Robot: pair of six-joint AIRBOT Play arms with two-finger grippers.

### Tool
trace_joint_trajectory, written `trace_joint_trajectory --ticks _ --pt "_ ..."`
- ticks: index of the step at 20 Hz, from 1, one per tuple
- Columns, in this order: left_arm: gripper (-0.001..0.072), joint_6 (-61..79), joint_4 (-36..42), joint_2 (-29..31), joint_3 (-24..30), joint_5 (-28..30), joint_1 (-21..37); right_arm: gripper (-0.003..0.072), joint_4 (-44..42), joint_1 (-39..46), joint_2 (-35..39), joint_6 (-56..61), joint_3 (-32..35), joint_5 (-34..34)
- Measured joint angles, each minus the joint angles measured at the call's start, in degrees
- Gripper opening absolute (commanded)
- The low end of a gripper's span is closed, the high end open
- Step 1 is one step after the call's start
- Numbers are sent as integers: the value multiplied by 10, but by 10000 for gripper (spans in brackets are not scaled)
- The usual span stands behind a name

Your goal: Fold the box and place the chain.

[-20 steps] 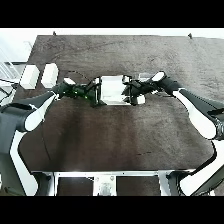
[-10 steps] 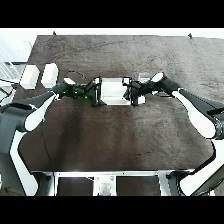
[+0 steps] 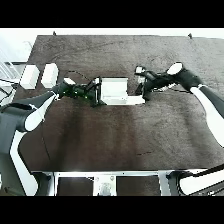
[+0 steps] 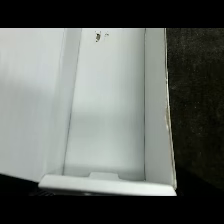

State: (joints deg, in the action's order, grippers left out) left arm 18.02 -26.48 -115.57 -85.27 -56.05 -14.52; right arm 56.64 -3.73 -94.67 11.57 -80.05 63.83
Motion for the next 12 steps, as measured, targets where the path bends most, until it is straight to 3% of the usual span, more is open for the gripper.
trace_joint_trajectory --ticks 6,12 --pt "469 0 0 0 0 0 0 10 7 89 20 194 18 6" --pt "469 0 0 0 0 0 0 9 4 129 4 269 53 3"
